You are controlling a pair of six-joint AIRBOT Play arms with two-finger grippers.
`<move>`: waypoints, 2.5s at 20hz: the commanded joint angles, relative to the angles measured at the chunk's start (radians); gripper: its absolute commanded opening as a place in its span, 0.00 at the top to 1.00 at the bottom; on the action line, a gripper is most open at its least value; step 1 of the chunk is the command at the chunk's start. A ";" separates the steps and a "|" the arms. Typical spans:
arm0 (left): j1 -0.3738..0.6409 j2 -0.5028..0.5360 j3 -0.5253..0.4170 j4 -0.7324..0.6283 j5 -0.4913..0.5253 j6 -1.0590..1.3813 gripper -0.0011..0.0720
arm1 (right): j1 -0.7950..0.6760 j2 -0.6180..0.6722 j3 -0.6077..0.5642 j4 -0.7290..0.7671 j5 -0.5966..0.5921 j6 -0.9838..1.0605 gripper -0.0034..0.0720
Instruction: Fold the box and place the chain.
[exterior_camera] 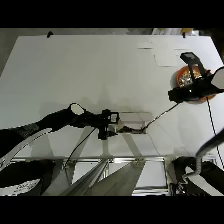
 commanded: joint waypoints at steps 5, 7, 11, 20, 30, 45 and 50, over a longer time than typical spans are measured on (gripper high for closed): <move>0.000 0.000 0.001 0.000 0.000 0.000 0.70 | -0.045 -0.085 -0.177 -0.031 -0.161 0.019 0.55; 0.000 0.000 0.001 0.000 0.000 0.000 0.70 | -0.045 -0.092 -0.195 -0.031 -0.208 0.030 0.55; 0.000 0.000 0.001 0.000 0.000 0.000 0.70 | -0.045 -0.135 -0.197 -0.031 -0.249 0.038 0.56; 0.000 0.000 0.001 0.000 0.000 0.000 0.70 | -0.045 -0.267 -0.198 -0.035 -0.286 0.064 0.56; 0.000 0.000 0.001 0.000 0.000 0.000 0.70 | -0.045 -0.272 -0.198 -0.035 -0.293 0.079 0.66; 0.000 0.000 0.001 0.000 0.000 0.000 0.70 | 0.027 0.130 -0.198 0.227 -0.092 -0.086 0.93; 0.000 0.000 0.001 0.000 0.000 0.000 0.70 | 0.157 0.333 -0.198 0.463 -0.081 -0.071 0.93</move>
